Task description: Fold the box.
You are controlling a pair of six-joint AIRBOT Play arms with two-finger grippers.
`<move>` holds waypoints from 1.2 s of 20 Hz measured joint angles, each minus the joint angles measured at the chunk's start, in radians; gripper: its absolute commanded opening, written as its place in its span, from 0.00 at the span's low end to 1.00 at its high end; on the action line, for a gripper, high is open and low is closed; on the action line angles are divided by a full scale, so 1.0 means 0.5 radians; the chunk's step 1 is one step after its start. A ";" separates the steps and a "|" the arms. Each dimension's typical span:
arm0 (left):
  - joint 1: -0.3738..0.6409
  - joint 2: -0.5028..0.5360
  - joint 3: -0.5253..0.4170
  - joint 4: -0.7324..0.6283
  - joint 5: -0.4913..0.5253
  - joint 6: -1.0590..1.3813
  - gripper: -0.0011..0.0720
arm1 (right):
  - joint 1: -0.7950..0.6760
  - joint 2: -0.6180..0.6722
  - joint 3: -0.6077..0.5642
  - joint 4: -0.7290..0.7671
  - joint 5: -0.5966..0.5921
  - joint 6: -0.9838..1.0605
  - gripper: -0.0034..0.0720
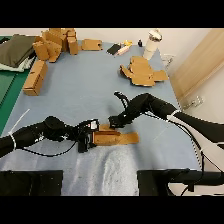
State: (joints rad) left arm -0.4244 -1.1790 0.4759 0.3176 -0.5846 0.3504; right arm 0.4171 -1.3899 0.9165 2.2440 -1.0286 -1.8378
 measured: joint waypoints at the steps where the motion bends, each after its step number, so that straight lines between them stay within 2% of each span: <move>1: 0.000 0.000 0.000 0.000 0.000 0.000 0.47 | -0.001 0.015 0.003 -0.002 -0.002 -0.010 0.05; 6: 0.000 0.000 0.000 -0.001 0.002 -0.001 0.47 | -0.020 0.317 0.024 -0.121 -0.044 -0.037 0.05; 9: 0.000 0.000 0.000 -0.001 0.003 -0.001 0.47 | -0.014 0.596 0.018 -0.221 -0.228 -0.048 0.06; 10: 0.000 0.000 0.000 -0.001 0.003 -0.001 0.47 | -0.010 0.670 0.006 -0.249 -0.306 -0.053 0.15; 11: 0.000 0.000 0.000 -0.001 0.003 -0.001 0.47 | -0.005 0.735 -0.010 -0.280 -0.407 -0.055 0.33; 12: 0.000 0.000 0.000 -0.001 0.003 -0.001 0.47 | 0.000 0.780 -0.022 -0.303 -0.468 -0.060 0.36; 14: 0.000 0.000 -0.001 0.000 0.002 -0.002 0.47 | -0.001 0.838 -0.040 -0.374 -0.558 -0.059 0.34; 16: 0.000 0.000 0.000 -0.001 0.002 -0.002 0.47 | 0.002 0.860 -0.049 -0.411 -0.592 -0.060 0.05; 18: 0.000 0.000 0.000 -0.001 0.002 -0.002 0.47 | 0.002 0.861 -0.076 -0.433 -0.600 -0.157 0.05; 19: 0.000 0.000 -0.001 0.000 0.002 -0.002 0.47 | 0.004 0.861 -0.111 -0.434 -0.603 -0.279 0.15; 21: 0.000 0.000 0.000 -0.001 0.002 -0.002 0.47 | 0.004 0.874 -0.226 -0.443 -0.540 -0.558 0.52; 22: 0.000 0.000 0.000 -0.001 0.001 -0.002 0.47 | 0.004 0.880 -0.298 -0.445 -0.450 -0.694 0.54; 23: 0.001 0.000 0.000 -0.001 0.001 -0.002 0.47 | 0.004 0.883 -0.374 -0.449 -0.362 -0.809 0.60; 24: 0.000 0.000 0.000 0.000 0.001 -0.002 0.47 | 0.004 0.887 -0.448 -0.462 -0.273 -0.924 0.60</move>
State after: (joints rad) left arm -0.4244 -1.1790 0.4759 0.3176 -0.5842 0.3496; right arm 0.4191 -0.9466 0.6926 2.0132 -1.1652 -2.2997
